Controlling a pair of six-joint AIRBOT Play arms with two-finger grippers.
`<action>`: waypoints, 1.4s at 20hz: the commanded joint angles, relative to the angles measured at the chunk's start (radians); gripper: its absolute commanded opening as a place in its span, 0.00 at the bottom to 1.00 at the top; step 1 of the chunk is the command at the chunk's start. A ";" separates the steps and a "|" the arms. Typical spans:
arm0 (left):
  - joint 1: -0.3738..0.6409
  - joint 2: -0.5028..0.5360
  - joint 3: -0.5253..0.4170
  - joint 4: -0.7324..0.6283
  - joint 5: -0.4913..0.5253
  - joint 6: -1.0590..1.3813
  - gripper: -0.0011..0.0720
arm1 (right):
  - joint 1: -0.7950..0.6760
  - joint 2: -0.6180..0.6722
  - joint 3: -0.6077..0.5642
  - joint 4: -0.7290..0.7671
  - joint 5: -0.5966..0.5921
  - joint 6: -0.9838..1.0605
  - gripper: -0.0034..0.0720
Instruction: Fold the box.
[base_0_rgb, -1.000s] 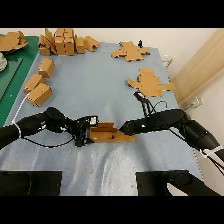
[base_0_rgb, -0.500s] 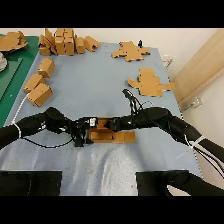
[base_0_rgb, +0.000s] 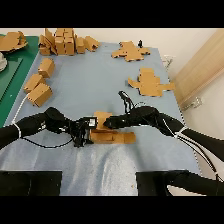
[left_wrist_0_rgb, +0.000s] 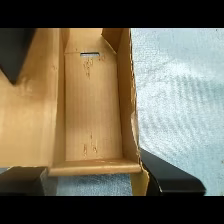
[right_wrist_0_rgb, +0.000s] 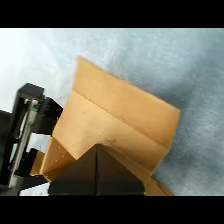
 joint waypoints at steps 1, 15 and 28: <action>-0.001 -0.001 0.000 0.002 0.001 0.001 0.53 | 0.001 -0.039 0.001 -0.025 0.019 -0.004 0.05; -0.001 -0.001 0.000 0.002 0.002 0.000 0.54 | -0.008 -0.021 -0.003 -0.153 0.171 -0.030 0.05; -0.001 -0.001 0.000 0.001 0.002 0.000 0.54 | -0.101 0.373 -0.015 -0.543 -0.482 -0.142 0.54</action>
